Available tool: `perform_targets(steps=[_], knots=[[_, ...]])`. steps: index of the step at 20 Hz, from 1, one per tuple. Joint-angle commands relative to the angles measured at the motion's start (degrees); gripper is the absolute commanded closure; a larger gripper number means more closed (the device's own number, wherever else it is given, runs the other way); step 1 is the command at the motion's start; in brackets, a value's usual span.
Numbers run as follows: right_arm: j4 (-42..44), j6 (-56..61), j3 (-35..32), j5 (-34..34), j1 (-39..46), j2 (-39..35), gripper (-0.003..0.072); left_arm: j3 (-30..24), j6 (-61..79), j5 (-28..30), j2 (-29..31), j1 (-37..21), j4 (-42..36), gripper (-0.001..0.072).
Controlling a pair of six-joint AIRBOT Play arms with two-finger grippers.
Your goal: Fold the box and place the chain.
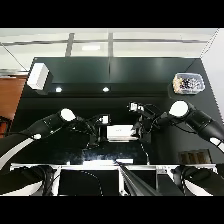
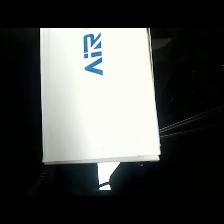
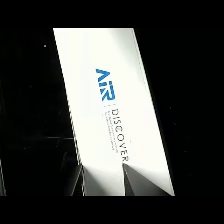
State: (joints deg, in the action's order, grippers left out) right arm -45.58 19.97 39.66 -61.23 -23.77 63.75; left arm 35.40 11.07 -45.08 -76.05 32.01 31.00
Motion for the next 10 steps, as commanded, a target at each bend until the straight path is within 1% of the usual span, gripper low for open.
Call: perform_targets(steps=[1,5,10], knots=[[-1.64,0.83,-0.04,-0.02,-0.39,0.04,0.0397,-0.02,0.02,-0.04,-0.04,0.00,0.04,0.0351],[-0.76,1.05,0.13,-0.63,-0.39,-0.04,0.0397,-0.02,0.02,-0.04,-0.04,0.00,0.04,0.0352],[-0.79,8.00,2.99,-1.75,-0.22,-0.33,0.0397,-0.02,0.02,-0.04,-0.04,0.00,0.04,0.0352]])
